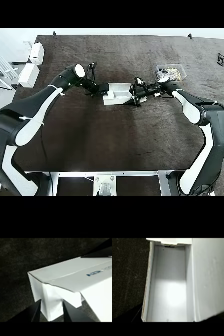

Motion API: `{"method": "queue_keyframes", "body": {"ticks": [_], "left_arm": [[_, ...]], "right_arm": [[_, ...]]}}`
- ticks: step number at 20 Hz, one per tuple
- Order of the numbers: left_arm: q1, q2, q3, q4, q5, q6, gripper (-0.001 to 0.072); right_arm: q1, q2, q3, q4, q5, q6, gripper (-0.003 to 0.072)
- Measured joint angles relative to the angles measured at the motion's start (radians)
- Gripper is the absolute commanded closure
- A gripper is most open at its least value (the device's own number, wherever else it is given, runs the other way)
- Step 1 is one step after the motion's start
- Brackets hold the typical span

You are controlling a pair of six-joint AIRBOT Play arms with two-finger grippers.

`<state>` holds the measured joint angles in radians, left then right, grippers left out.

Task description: Fold the box and place the chain.

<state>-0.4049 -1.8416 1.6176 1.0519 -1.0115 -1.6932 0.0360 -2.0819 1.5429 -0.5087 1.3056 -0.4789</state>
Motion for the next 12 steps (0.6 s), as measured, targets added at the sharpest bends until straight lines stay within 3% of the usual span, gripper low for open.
{"method": "queue_keyframes", "body": {"ticks": [12], "left_arm": [[-0.047,-0.013,0.055,0.153,-0.009,-0.105,0.0389]], "right_arm": [[0.000,0.000,0.000,0.000,0.000,0.000,0.0280]]}}
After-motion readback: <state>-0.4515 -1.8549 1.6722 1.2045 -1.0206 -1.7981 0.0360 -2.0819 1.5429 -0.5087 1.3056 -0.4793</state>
